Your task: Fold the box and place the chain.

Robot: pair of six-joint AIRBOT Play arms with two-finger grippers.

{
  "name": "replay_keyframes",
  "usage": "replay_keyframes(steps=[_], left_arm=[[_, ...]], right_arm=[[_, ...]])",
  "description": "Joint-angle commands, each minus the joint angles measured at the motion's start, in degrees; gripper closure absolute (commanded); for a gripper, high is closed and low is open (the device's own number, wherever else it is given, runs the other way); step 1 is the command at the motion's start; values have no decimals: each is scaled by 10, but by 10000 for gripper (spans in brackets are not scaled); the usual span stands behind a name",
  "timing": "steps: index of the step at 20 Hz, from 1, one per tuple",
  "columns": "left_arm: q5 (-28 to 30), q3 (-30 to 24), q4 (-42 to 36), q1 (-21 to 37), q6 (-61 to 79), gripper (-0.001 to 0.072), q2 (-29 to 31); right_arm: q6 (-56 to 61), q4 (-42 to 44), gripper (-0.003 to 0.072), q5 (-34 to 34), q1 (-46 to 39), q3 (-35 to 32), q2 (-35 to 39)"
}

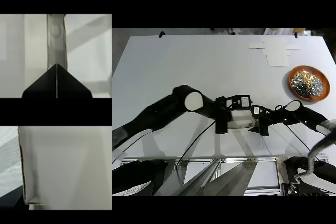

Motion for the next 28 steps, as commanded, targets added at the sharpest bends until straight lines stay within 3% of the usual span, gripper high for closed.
replay_keyframes(steps=[1,5,8,13,18,21,24,28], left_arm=[[126,0,-34,-8,-17,709,-39],[241,0,-34,13,-125,708,-84],[261,0,-34,23,-158,706,-119],[203,0,-36,25,-158,705,-157],[141,0,-6,49,-158,708,-68],[56,0,41,59,-158,708,-5],[-6,-4,42,61,-151,704,0],[-7,-44,35,56,-147,704,-18]], right_arm=[[0,0,230,0,0,0,0],[0,0,230,0,0,0,0],[0,0,230,0,0,0,0],[0,0,230,0,0,0,0],[0,0,230,0,0,0,0],[0,0,230,0,0,0,0],[0,0,230,0,0,0,0],[0,0,230,0,0,0,0]])
